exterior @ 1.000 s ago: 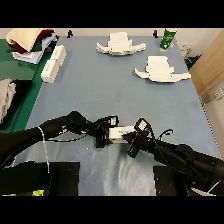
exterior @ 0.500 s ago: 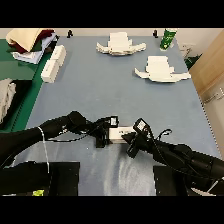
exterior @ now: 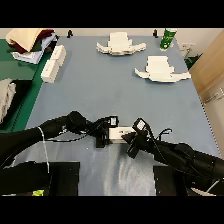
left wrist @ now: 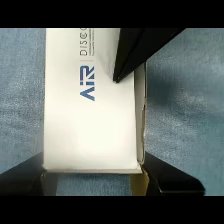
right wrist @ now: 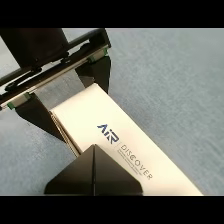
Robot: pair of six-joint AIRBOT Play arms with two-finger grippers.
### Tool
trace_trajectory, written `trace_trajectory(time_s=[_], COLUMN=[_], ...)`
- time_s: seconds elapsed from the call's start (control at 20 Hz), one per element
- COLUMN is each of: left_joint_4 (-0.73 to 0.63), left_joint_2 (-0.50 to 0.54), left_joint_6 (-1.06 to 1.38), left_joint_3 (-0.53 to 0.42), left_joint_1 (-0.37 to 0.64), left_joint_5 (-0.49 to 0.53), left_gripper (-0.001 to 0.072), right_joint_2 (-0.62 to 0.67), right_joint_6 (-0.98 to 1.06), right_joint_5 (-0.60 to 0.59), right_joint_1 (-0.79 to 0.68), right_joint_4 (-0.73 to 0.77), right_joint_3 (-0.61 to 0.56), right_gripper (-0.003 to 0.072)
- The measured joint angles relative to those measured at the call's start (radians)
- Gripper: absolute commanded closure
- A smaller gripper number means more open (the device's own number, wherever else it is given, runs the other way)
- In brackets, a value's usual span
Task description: Fold the box.
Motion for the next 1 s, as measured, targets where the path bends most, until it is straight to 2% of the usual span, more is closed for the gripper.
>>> trace_trajectory(time_s=[0.2, 0.35, 0.55, 0.75, 1.0], left_joint_4=[-0.001, -0.001, 0.0, 0.0, 0.0], left_joint_2=[0.0, 0.0, 0.0, 0.0, 0.0], left_joint_6=[-0.001, 0.0, 0.002, 0.002, 0.002], left_joint_3=[0.0, 0.0, 0.0, 0.0, 0.0], left_joint_1=[0.0, 0.0, 0.0, 0.0, 0.0], left_joint_5=[0.0, 0.0, 0.0, 0.0, 0.0], left_gripper=[0.0184, 0.0184, 0.0184, 0.0184, 0.0184], right_joint_2=[0.05, 0.063, 0.051, -0.059, -0.281], right_joint_6=[0.0, 0.016, 0.145, 0.341, 0.557], right_joint_5=[-0.059, -0.214, -0.481, -0.762, -1.052], right_joint_1=[-0.04, -0.134, -0.307, -0.468, -0.581], right_joint_4=[-0.014, -0.064, -0.279, -0.506, -0.603], right_joint_3=[0.043, 0.105, 0.239, 0.422, 0.623], right_gripper=[0.0682, 0.0682, 0.0681, 0.0682, 0.0682])
